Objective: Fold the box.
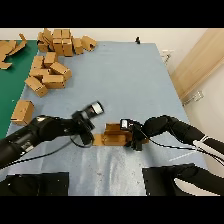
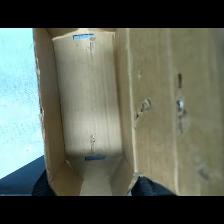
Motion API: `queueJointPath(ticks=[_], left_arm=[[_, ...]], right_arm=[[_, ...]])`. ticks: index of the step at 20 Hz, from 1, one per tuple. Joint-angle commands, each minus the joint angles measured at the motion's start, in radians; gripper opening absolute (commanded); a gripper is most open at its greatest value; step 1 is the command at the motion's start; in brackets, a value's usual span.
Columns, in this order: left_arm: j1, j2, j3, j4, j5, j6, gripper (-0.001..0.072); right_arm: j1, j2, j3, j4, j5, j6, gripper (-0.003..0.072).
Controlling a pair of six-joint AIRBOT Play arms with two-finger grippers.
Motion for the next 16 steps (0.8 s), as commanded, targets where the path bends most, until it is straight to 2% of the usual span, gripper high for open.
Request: queueJointPath(ticks=[1, 3, 5, 9, 14, 16], left_arm=[[0.119, 0.067, -0.002, 0.230, -0.113, -0.801, 0.0011], [0.231, 0.050, -0.023, 0.238, -0.262, -1.048, 0.0011], [0.275, 0.020, -0.048, 0.153, -0.296, -1.012, 0.0011], [0.253, -0.078, -0.055, 0.013, -0.269, -0.998, 0.0011], [0.157, -0.206, -0.055, -0.175, -0.133, -0.900, 0.0011], [0.128, -0.242, -0.055, -0.211, -0.098, -0.896, 0.0011]], right_arm=[[0.000, 0.000, 0.000, 0.000, 0.000, 0.000, 0.0496], [0.000, 0.000, 0.000, 0.000, 0.000, 0.000, 0.0496], [0.000, 0.000, 0.000, 0.000, 0.001, 0.000, 0.0496], [0.000, 0.000, 0.000, 0.000, 0.000, 0.000, 0.0496], [0.000, 0.000, 0.000, 0.000, 0.000, 0.000, 0.0496], [0.000, 0.000, 0.000, 0.000, 0.000, 0.000, 0.0496]])
